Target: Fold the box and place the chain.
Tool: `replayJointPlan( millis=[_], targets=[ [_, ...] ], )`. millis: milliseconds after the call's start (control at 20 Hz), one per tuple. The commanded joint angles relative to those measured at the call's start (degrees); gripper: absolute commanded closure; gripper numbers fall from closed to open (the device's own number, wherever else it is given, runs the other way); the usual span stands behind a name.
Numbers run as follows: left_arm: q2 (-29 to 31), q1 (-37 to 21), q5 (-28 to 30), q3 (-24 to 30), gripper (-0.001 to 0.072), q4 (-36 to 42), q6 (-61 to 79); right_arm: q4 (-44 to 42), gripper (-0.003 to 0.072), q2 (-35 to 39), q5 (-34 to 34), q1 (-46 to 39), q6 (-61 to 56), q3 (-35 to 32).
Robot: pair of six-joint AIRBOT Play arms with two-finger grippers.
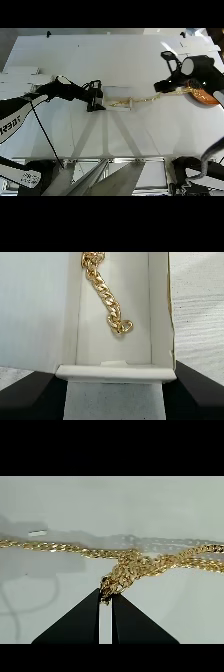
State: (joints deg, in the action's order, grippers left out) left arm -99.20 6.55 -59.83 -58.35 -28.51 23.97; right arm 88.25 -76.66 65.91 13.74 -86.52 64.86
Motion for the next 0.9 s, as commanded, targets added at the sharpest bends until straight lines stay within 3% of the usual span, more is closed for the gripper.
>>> replayJointPlan(
  millis=[0, 250, 500, 750, 800, 850],
  targets=[
    [0.0, 0.0, 0.0, 0.0, 0.0372, 0.0, 0.0, -5.0, 0.0670, 1.4, 0.2, 7.8, 0.0, 0.1],
    [0.0, 0.0, 0.0, 0.0, 0.0372, 0.0, 0.0, -16.3, 0.0671, 1.4, -10.3, 15.4, 0.0, 0.1],
    [0.0, 0.0, 0.0, 0.0, 0.0372, 0.0, 0.0, -30.5, 0.0671, 0.4, -18.6, 16.8, 8.7, 0.1],
    [0.0, 0.0, 0.0, 0.0, 0.0372, 0.0, 0.0, -34.9, 0.0669, -4.6, -20.6, 16.8, 11.9, 0.4],
    [0.0, 0.0, 0.0, 0.0, 0.0372, 0.0, 0.0, -34.4, 0.0650, -5.4, -19.9, 16.8, 12.3, 0.4],
    [0.0, 0.0, 0.0, 0.0, 0.0372, 0.0, 0.0, -33.9, 0.0533, -5.4, -19.1, 16.8, 13.4, 0.4]
  ],
)
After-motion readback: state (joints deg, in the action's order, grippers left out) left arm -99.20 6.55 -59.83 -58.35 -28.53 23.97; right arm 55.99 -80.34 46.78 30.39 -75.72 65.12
